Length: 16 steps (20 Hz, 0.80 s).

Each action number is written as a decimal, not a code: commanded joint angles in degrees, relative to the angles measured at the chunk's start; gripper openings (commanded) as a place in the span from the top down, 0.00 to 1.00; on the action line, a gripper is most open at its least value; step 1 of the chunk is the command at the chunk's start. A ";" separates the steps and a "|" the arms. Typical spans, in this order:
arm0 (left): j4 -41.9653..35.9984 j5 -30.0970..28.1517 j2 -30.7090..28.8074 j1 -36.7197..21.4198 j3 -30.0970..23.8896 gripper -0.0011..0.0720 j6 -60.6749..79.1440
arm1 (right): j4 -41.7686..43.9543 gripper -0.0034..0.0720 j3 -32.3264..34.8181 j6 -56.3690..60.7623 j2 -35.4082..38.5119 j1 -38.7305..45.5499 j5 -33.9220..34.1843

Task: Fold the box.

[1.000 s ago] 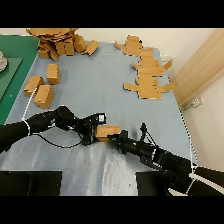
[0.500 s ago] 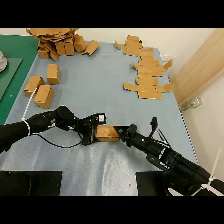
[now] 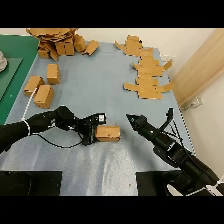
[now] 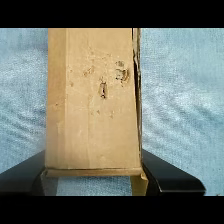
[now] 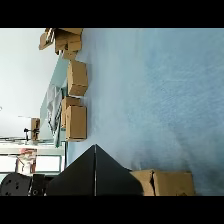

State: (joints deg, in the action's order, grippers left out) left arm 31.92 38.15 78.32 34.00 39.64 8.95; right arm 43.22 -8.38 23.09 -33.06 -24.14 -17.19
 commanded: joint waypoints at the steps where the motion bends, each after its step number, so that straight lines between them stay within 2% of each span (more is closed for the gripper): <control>1: 0.02 -0.02 -0.04 -0.04 0.00 0.45 0.02 | -2.54 0.95 -1.84 -0.02 0.26 0.70 0.52; 8: -1.97 -0.28 -0.11 -0.07 0.20 0.45 -0.02 | -4.46 0.95 -2.14 0.00 0.22 0.70 1.03; 9: -3.41 -0.52 -0.22 -0.09 0.20 0.51 -0.39 | -4.46 0.95 -2.14 0.00 0.22 0.68 1.03; 13: -3.58 -2.34 -1.86 -0.22 3.17 0.51 -10.78 | -4.42 0.95 -2.14 0.02 0.22 0.70 1.84; 16: -3.41 -7.52 -4.39 -2.16 5.05 0.51 -16.31 | -4.42 0.95 -2.14 0.04 0.22 0.70 1.88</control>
State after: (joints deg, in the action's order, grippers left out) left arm 28.64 35.48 75.77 33.19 43.00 -0.91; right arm 38.89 -10.48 23.07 -32.86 -23.46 -15.59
